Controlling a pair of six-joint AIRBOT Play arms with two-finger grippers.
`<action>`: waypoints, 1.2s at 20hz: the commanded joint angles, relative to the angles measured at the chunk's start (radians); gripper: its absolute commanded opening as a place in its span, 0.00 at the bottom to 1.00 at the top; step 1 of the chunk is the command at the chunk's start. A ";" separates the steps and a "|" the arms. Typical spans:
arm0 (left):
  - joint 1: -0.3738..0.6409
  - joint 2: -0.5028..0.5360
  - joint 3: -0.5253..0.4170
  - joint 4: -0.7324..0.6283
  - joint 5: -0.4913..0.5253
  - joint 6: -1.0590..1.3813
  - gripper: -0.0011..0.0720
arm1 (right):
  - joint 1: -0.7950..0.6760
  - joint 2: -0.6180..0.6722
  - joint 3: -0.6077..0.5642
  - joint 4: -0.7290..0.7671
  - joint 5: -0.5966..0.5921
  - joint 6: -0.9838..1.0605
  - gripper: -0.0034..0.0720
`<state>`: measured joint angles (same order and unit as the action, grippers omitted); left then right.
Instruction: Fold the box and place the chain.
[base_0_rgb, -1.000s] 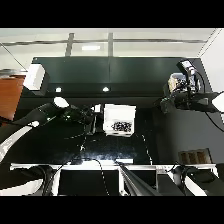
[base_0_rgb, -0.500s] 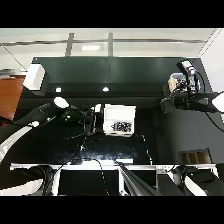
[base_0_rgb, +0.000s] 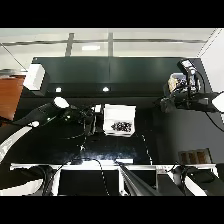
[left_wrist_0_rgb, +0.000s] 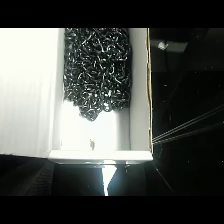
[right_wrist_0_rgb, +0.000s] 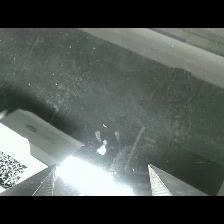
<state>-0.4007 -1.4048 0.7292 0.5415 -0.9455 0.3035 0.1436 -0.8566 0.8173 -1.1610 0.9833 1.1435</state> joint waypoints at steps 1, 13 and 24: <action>0.000 -0.001 0.000 0.000 0.002 -0.001 0.68 | 0.000 0.000 0.000 0.000 -0.002 0.000 0.98; -0.022 -0.001 0.000 0.029 0.010 -0.005 0.68 | 0.002 -0.057 0.000 0.179 -0.166 -0.001 0.35; -0.043 -0.001 0.000 0.049 0.027 -0.020 0.68 | 0.117 -0.209 0.022 0.245 -0.215 -0.086 0.08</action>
<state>-0.4423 -1.4048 0.7296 0.5846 -0.9203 0.2844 0.2226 -1.0332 0.8257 -0.9184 0.7864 1.0683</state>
